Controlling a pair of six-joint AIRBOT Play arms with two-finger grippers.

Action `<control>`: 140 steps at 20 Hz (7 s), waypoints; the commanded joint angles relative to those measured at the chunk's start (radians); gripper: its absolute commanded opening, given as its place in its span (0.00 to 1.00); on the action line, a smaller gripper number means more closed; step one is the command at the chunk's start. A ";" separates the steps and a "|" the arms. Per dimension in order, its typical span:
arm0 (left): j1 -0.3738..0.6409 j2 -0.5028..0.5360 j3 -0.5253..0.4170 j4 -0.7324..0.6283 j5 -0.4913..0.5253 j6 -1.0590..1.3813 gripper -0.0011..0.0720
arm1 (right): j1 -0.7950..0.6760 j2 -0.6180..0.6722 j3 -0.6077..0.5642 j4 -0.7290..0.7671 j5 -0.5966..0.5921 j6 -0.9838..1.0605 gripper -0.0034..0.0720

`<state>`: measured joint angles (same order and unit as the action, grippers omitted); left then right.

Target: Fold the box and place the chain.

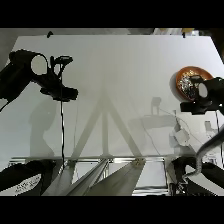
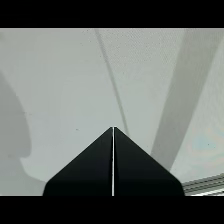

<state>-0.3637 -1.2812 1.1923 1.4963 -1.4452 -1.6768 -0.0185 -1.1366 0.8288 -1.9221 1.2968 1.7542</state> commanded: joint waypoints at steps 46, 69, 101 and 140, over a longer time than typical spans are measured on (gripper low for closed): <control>0.002 -0.003 -0.035 -0.107 0.183 0.181 0.34 | -0.008 0.402 -0.372 0.674 -0.254 -0.429 0.06; -0.055 -0.440 -0.153 -1.240 0.375 1.180 0.71 | -0.008 0.403 -0.375 0.785 -0.291 -0.507 0.06; -0.224 -0.228 -0.076 -0.832 0.392 1.453 0.01 | -0.009 0.439 -0.190 0.970 -0.104 -0.660 0.45; -0.257 -0.284 -0.313 -1.036 0.661 1.880 0.02 | -0.008 0.646 -0.115 0.857 0.054 -0.690 0.43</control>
<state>-0.6205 -1.5562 0.8803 0.4591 -0.7784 0.1772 -0.0273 -0.4911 0.7136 -1.0370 1.3579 1.0645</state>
